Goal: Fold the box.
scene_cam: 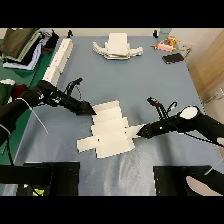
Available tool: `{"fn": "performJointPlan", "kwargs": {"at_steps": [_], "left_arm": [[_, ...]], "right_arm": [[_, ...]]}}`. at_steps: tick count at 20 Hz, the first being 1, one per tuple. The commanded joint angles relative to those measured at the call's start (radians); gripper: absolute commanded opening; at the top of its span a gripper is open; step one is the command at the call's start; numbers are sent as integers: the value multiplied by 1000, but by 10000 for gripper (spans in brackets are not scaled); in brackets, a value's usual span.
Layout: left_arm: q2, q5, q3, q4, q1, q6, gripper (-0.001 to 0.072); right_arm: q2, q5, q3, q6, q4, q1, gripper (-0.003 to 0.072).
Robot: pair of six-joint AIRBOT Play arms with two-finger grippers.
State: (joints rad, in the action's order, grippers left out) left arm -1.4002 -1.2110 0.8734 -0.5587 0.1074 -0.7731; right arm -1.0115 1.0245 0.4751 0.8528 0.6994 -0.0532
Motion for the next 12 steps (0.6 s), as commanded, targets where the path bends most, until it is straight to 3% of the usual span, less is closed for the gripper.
{"fn": "performJointPlan", "kwargs": {"at_steps": [1,8,10,12], "left_arm": [[-59,-43,0,80,18,127,404],[-109,-56,37,89,120,188,398],[-109,-64,43,90,130,208,18],[-109,-67,44,93,131,219,16]], "right_arm": [[2,-15,-2,4,0,-11,3],[2,-32,-1,5,0,-11,4],[2,-34,-1,4,1,-11,4],[2,-37,-1,4,4,-11,4]]}}
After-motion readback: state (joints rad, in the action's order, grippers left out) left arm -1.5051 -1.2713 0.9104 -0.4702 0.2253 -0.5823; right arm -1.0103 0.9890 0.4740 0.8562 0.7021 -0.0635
